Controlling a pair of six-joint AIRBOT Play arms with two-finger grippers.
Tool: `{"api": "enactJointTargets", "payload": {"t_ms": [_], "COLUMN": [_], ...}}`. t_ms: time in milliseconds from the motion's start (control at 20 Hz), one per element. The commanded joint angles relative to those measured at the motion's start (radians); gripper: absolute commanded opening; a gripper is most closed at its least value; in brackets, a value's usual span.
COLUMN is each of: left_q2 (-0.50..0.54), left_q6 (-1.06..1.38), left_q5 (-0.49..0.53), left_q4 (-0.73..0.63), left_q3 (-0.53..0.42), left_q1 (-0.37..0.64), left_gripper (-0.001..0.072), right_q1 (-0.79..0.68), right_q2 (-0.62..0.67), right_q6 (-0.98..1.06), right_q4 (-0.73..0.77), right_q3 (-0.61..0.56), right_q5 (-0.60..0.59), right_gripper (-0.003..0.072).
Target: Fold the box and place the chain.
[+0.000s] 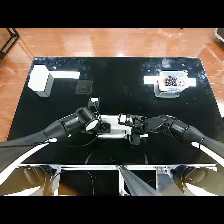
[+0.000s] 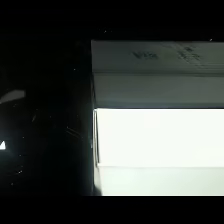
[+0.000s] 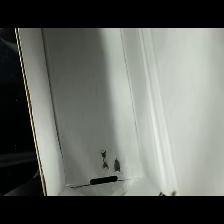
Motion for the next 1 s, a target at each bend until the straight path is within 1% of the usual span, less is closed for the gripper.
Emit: {"api": "enactJointTargets", "payload": {"t_ms": [0, 50, 100, 150, 250, 400, 450, 600, 650, 750, 800, 850, 950], "left_q2": [0.001, 0.001, 0.001, 0.001, 0.001, -0.002, -0.005, -0.023, -0.023, -0.023, -0.023, -0.023, -0.023], "left_q6": [-0.002, -0.003, -0.010, -0.010, -0.010, -0.010, -0.010, -0.007, -0.006, 0.018, 0.037, 0.047, 0.048], "left_q5": [0.005, 0.002, -0.006, -0.019, -0.040, -0.021, -0.015, -0.013, -0.012, -0.013, -0.012, -0.013, -0.013], "left_q4": [0.000, 0.000, 0.000, 0.003, 0.021, 0.022, 0.022, -0.002, -0.009, -0.009, -0.009, -0.009, -0.008], "left_q3": [0.016, 0.019, 0.020, 0.020, 0.020, 0.020, 0.020, 0.020, 0.020, 0.020, 0.020, 0.020, 0.020], "left_q1": [0.000, 0.001, 0.002, 0.003, 0.002, 0.004, 0.005, 0.004, 0.004, 0.004, 0.004, 0.004, 0.004], "left_gripper": [0.0055, 0.0243, 0.0489, 0.0587, 0.0587, 0.0586, 0.0570, 0.0554, 0.0528, 0.0124, 0.0044, 0.0026, 0.0026], "right_q1": [0.000, 0.000, 0.000, 0.001, 0.000, 0.000, 0.001, 0.001, 0.001, 0.000, 0.001, 0.001, 0.001], "right_q2": [0.000, 0.000, 0.000, 0.000, 0.000, 0.000, 0.000, 0.000, 0.000, 0.000, 0.000, 0.000, 0.000], "right_q6": [-0.001, 0.000, -0.001, 0.000, -0.001, 0.000, 0.000, -0.001, -0.001, -0.001, -0.001, 0.000, 0.000], "right_q4": [0.000, 0.000, 0.000, 0.000, 0.000, 0.000, 0.000, 0.000, 0.000, 0.000, 0.000, 0.000, 0.000], "right_q3": [-0.001, 0.000, 0.000, 0.000, 0.000, 0.000, 0.000, 0.000, 0.000, 0.000, 0.000, 0.000, 0.000], "right_q5": [-0.001, -0.001, -0.001, -0.001, -0.001, -0.001, -0.001, -0.001, -0.001, -0.001, -0.001, -0.001, -0.002], "right_gripper": [0.0217, 0.0217, 0.0216, 0.0216, 0.0217, 0.0216, 0.0217, 0.0217, 0.0217, 0.0216, 0.0216, 0.0216, 0.0216]}}
